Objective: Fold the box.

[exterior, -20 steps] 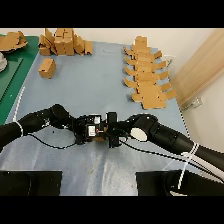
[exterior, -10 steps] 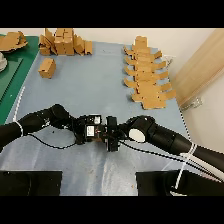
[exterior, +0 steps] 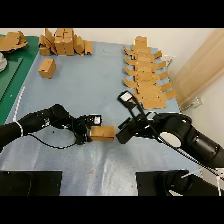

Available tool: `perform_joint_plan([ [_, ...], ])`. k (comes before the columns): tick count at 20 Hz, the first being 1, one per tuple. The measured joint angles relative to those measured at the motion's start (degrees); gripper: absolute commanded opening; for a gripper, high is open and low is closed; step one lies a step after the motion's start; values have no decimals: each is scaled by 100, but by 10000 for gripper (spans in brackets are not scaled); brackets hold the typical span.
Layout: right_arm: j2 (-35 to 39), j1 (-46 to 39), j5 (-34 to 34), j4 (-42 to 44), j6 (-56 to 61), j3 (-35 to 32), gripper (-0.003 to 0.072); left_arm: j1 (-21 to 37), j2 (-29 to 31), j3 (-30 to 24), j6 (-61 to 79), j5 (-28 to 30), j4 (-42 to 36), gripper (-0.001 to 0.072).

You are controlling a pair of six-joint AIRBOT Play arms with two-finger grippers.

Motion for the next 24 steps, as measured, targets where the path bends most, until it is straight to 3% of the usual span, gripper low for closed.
perform_joint_plan([
  [5,258,-699,-549,367,2072,-549,-2,0,0,0,0,2,0,502],
  [7,291,-1364,-1021,745,2232,-614,-2,0,0,0,0,7,2,502],
  [9,286,-2234,-1314,1720,1790,-616,-2,0,0,0,0,7,0,502],
  [12,212,-3298,-1178,4028,264,-737,-2,0,0,0,0,9,0,502],
  [14,221,-3366,-1054,5488,-715,-1054,-2,0,0,0,0,11,0,502],
  [17,348,-2516,-1419,7750,-2162,-2004,-2,0,0,0,0,13,0,502],
  [20,396,-1178,-1952,10859,-4389,-2924,-2,0,0,0,0,15,0,502],
  [22,354,-481,-2081,13164,-6317,-3257,-2,0,0,0,0,15,0,502],
  [24,205,-107,-2140,14758,-7702,-3429,-2,0,0,0,0,15,-2,502],
])
